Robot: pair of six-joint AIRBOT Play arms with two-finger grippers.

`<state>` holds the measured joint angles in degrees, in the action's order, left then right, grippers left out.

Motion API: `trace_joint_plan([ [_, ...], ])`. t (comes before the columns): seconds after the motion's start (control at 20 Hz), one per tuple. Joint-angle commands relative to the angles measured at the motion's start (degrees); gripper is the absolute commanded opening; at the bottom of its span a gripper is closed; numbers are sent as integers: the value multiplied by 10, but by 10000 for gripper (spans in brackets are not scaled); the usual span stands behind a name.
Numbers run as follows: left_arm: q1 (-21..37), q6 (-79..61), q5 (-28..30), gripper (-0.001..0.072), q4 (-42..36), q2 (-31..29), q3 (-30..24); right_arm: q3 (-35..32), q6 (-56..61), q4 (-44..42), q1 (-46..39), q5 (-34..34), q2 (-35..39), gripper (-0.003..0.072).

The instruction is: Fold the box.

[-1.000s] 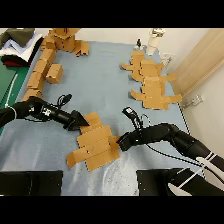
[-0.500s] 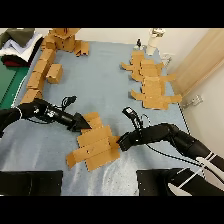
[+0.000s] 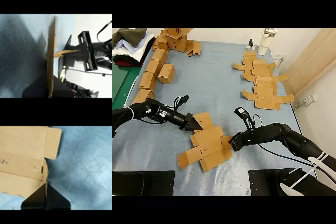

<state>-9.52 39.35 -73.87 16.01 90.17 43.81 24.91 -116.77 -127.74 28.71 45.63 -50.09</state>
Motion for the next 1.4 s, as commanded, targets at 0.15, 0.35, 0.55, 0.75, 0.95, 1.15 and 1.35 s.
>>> trace_joint_plan([
  [0.15,-1,-82,-28,12,4,0,15,25,31,80,-15,6,2,386],
  [0.35,-47,-122,-30,12,67,-21,63,132,198,295,-74,94,12,386],
  [0.55,-136,-211,60,12,71,-74,81,185,226,296,-98,136,27,212],
  [0.75,-188,-329,152,12,55,-103,80,184,261,247,-97,131,32,4],
  [0.95,-212,-392,180,12,44,-104,75,174,278,239,-97,113,32,4],
  [1.15,-204,-444,178,12,23,-108,42,128,303,237,-97,65,33,4],
  [1.35,-204,-527,210,12,-17,-168,-25,108,320,234,-96,43,33,3],
])
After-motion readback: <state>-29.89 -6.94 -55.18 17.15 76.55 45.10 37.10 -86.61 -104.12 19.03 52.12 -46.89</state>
